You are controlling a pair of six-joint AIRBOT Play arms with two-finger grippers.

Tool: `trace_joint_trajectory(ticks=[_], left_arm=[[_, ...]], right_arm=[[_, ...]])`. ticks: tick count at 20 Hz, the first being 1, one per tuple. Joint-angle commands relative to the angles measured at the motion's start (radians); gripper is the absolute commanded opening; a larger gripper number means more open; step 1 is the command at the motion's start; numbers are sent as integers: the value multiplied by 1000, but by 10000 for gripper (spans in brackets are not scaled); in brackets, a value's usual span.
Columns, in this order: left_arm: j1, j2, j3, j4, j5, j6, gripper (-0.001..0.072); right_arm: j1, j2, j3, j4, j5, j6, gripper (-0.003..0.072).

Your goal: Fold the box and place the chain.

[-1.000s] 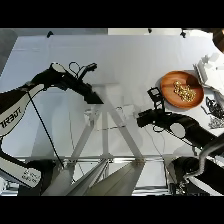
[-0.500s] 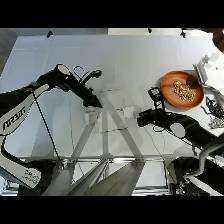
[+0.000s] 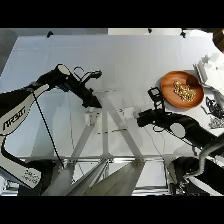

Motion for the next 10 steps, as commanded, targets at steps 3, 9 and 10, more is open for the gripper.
trace_joint_trajectory(ticks=[3,9,10], left_arm=[[-1,-1,1,1,5,1,8],[-2,-1,1,1,5,1,5],[-2,-1,1,1,5,1,5]], right_arm=[[1,0,0,0,0,0,8],[1,0,0,0,0,0,8],[1,0,0,5,2,0,8]])
